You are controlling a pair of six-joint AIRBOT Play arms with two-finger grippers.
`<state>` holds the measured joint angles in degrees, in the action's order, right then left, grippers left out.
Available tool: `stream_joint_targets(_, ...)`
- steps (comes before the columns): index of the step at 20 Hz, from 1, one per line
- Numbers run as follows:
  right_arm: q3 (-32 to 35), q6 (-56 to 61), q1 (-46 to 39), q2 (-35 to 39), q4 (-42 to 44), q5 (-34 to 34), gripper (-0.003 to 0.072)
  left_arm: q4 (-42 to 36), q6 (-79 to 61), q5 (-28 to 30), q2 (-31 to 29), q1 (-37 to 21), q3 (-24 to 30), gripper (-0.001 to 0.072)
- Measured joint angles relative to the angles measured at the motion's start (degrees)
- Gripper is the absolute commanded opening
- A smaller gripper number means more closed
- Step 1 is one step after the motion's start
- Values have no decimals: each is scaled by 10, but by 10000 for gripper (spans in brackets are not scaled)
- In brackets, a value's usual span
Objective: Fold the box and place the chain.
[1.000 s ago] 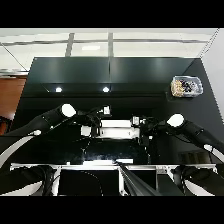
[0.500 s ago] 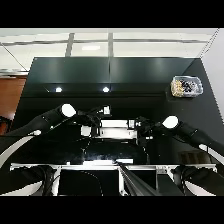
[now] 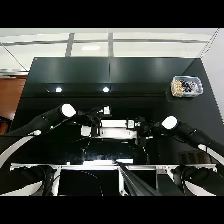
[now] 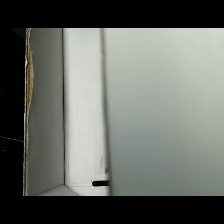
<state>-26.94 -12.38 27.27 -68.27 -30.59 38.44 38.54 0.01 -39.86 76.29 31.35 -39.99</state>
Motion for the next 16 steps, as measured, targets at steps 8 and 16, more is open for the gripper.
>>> stream_joint_targets(8, 0, -1, -2, 0, -1, 10, 488, 0, 0, -1, 0, 0, 0, 32)
stream_joint_targets(16, 0, -2, -2, 0, -2, 19, 487, 17, 16, -29, -24, -2, 0, 414)
